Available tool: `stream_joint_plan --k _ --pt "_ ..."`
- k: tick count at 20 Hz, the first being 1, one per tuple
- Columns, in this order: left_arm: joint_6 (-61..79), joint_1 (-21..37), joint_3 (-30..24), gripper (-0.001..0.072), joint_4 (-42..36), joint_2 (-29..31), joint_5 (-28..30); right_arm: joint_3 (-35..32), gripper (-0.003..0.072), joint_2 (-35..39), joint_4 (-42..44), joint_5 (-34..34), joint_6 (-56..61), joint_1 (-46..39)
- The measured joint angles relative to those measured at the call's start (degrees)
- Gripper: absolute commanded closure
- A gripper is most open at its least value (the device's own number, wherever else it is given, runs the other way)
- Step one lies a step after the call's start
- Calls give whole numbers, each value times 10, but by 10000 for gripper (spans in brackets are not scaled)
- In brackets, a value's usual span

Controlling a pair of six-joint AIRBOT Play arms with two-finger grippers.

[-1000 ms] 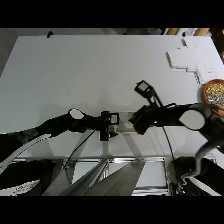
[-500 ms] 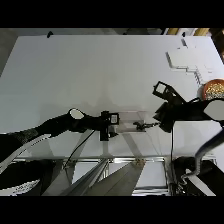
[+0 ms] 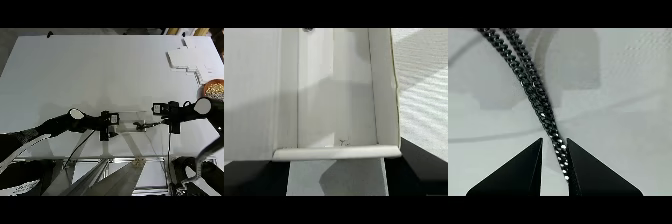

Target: Fold the box and place the chain.

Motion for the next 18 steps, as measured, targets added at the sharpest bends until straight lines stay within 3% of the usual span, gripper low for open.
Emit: stream_joint_plan --k 6,15,18 --pt "0 0 0 365 0 0 0 -4 532 -51 0 -15 -83 -2" --pt "0 0 0 365 0 0 0 -5 534 -80 3 -22 -117 -2" --pt "0 0 0 365 0 0 0 -5 588 -83 3 -30 -119 -2"
